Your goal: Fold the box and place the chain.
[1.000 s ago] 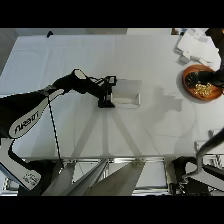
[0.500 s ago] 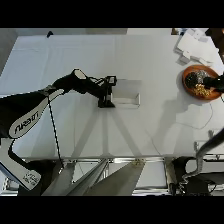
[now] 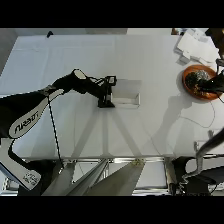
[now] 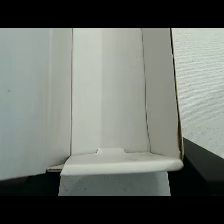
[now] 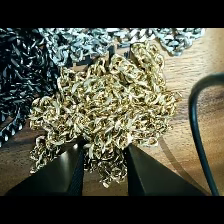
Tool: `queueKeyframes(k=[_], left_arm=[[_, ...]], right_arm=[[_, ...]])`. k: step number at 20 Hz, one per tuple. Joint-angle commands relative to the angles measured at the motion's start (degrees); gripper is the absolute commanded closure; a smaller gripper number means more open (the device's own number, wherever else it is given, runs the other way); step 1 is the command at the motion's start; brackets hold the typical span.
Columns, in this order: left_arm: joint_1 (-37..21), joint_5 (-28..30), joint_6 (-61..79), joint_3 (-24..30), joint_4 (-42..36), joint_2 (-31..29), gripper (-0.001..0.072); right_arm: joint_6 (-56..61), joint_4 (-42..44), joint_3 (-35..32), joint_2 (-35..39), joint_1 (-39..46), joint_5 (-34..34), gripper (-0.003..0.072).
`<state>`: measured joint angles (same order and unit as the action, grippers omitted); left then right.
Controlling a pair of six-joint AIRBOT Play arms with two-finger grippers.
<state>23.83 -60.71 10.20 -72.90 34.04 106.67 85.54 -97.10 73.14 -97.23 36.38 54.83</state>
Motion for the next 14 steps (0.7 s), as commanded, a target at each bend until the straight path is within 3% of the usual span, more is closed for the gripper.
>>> queueKeyframes(k=[1, 6, 11, 14], left_arm=[[0.0, 0.1, 0.0, 0.0, -0.1, 0.0, 0.0432], [0.0, 0.1, 0.0, 0.0, -0.1, 0.0, 0.0432], [0.0, 0.1, 0.0, 0.0, -0.1, 0.0, 0.0432], [0.0, 0.1, 0.0, 0.0, -0.1, 0.0, 0.0432]], right_arm=[[-2.6, -0.5, 0.0, 2.0, 0.0, 4.6, 0.0678], [-3.5, 0.8, 0.0, 12.3, 0.0, 3.6, 0.0678], [-4.7, 9.6, 0.0, 20.2, -0.2, 8.9, 0.068], [-8.0, 10.4, -0.1, 25.0, -2.9, 13.8, 0.0681]])
